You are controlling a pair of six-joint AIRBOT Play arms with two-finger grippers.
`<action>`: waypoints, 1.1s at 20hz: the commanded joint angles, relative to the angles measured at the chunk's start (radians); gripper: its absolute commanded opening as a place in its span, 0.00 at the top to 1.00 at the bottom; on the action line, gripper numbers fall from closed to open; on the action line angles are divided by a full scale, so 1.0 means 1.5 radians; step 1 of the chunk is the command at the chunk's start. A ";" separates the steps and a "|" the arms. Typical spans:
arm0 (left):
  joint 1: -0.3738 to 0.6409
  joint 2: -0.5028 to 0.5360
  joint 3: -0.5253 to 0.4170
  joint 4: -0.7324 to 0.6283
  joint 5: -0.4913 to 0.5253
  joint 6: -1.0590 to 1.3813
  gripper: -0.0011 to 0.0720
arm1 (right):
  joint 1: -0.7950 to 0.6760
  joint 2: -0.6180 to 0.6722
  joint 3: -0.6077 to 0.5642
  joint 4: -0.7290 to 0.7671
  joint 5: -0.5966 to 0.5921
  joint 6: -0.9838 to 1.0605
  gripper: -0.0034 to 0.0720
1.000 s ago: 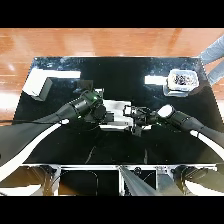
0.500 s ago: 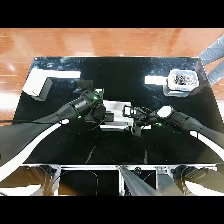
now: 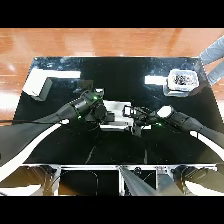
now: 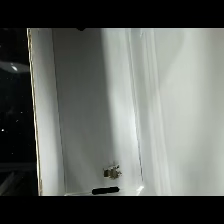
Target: Fold the box and place the chain.
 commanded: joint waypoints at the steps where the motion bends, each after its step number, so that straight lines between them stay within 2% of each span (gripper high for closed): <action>1: 0.000 -0.001 0.000 0.001 0.002 0.002 0.44 | 0.000 -0.001 0.000 -0.001 0.000 0.000 0.15; 3: 0.000 -0.001 0.000 0.002 0.002 0.002 0.46 | 0.000 -0.001 0.000 -0.001 0.000 0.000 0.15; 6: 0.000 -0.001 0.000 0.002 0.002 0.002 0.78 | 0.000 -0.001 0.000 -0.001 0.000 0.000 0.15; 7: -0.001 -0.001 0.000 0.001 0.002 0.002 0.95 | 0.000 -0.001 0.000 -0.001 0.000 0.000 0.15; 13: -0.003 -0.001 0.000 0.001 0.005 0.002 0.96 | 0.000 0.002 0.000 -0.005 0.014 0.002 0.12; 18: -0.003 -0.001 0.000 0.001 0.015 0.002 0.96 | -0.007 0.045 0.000 -0.108 0.039 0.077 0.12; 22: -0.003 -0.001 0.000 0.001 0.014 0.002 0.96 | -0.040 0.074 0.000 -0.119 0.074 0.093 0.13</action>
